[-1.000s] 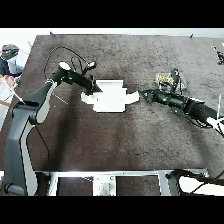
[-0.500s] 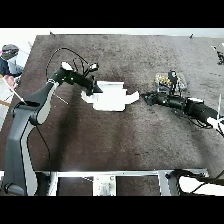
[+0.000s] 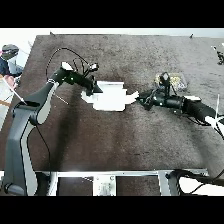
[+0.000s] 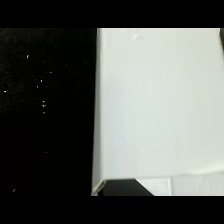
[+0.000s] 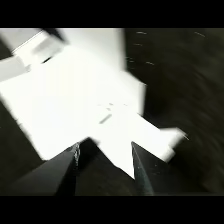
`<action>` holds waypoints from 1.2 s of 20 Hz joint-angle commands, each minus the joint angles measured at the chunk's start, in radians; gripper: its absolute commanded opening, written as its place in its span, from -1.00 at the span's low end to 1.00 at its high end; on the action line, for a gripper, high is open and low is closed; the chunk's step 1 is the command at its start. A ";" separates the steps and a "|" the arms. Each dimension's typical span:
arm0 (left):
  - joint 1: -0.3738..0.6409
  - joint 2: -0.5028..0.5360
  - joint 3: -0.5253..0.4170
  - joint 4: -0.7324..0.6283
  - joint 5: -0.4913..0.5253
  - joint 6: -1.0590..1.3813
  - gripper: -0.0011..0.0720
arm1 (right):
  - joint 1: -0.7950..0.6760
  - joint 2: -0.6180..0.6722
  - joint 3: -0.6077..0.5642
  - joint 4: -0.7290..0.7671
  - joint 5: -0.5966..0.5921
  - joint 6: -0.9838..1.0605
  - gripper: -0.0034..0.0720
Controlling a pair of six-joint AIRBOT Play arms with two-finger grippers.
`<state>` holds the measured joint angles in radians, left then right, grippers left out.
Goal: Fold the box and place the chain.
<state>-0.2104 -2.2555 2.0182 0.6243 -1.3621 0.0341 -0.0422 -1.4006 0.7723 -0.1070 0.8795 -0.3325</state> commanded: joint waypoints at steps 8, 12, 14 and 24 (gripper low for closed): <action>-0.001 0.000 0.000 -0.003 0.002 0.000 -0.94 | 0.330 -0.098 0.166 -0.472 -0.192 -0.003 0.74; -0.001 0.000 0.000 -0.003 0.002 0.000 -0.94 | 0.364 -0.151 0.166 -0.474 -0.229 0.006 0.74; -0.001 0.000 0.000 -0.003 -0.001 -0.003 -0.94 | 0.381 -0.165 0.166 -0.474 -0.278 0.012 0.74; -0.001 0.000 0.000 -0.003 -0.018 -0.007 -0.94 | 0.393 -0.202 0.214 -0.570 -0.416 0.135 0.68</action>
